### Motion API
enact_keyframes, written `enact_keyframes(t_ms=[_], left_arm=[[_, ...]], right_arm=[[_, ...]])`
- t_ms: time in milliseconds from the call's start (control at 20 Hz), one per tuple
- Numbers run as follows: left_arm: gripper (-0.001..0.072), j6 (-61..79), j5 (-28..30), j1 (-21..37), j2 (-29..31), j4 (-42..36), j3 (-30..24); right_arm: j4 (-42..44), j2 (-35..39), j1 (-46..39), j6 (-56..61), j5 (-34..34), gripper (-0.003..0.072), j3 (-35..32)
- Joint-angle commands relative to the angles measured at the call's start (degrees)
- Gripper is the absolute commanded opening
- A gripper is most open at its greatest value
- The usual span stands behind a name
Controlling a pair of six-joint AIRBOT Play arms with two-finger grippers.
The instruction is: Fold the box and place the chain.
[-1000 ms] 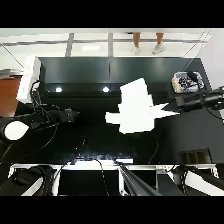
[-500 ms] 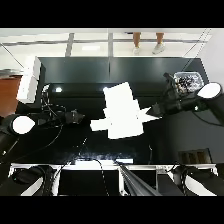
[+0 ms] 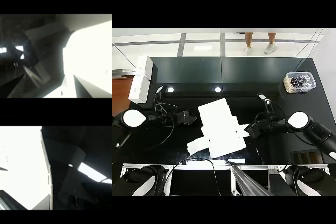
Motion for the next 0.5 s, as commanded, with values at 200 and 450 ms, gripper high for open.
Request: enact_keyframes(t_ms=[200, 450], left_arm=[[0.0716, 30.6, -17.0, 10.4, -10.1, -19.8, -0.3], [0.0716, 44.3, -13.7, 1.2, -22.9, -24.0, 2.5]], right_arm=[[0.6, 0.3, 2.6, -0.7, -3.1, 0.0024, -1.0], [0.7, 0.3, 2.6, -0.7, -3.1, 0.0024, -1.0]])
